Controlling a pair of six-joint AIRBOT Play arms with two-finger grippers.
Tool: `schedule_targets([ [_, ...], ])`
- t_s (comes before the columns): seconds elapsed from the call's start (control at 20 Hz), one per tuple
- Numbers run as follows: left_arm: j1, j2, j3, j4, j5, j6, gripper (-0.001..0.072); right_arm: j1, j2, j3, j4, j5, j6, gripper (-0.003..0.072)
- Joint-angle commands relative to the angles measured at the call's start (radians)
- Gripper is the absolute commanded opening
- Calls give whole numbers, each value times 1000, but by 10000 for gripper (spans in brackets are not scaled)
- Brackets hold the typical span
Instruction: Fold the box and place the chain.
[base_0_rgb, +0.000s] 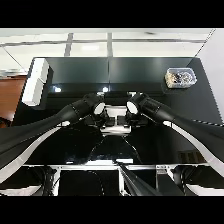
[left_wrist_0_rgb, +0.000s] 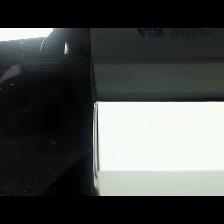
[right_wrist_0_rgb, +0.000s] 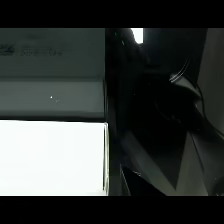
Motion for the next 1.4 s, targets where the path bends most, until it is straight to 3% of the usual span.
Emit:
schedule_targets([
  [0.0,0,0,0,0,0,1,29,1,-10,1,9,-3,8,146],
  [0.05,0,0,0,0,0,1,29,1,-10,1,6,-4,6,18],
  [0.25,0,0,0,0,0,1,30,0,-10,1,7,-6,6,26],
  [0.3,0,0,0,0,0,1,30,0,-9,1,7,-8,6,161],
  [0.35,0,0,0,0,0,1,29,0,-9,1,7,-12,6,199],
  [0.4,0,0,0,0,0,1,29,0,-10,1,8,-15,6,163],
  [0.45,0,0,0,0,0,1,30,0,-10,1,7,-16,6,20],
  [0.75,0,0,0,0,-1,1,30,0,-9,1,0,-16,-32,21],
  [0.8,0,0,0,0,-1,1,30,0,-8,1,0,-16,-31,84],
  [0.85,0,0,0,0,-1,1,30,0,-6,1,0,-16,-30,328],
  [0.9,0,0,0,0,-1,1,30,0,-3,1,0,-15,-31,376],
  [1.1,0,0,0,0,-2,1,30,0,50,2,0,-15,-66,376],
  [1.35,0,0,0,0,-1,1,29,-10,225,2,-11,21,-146,376],
])
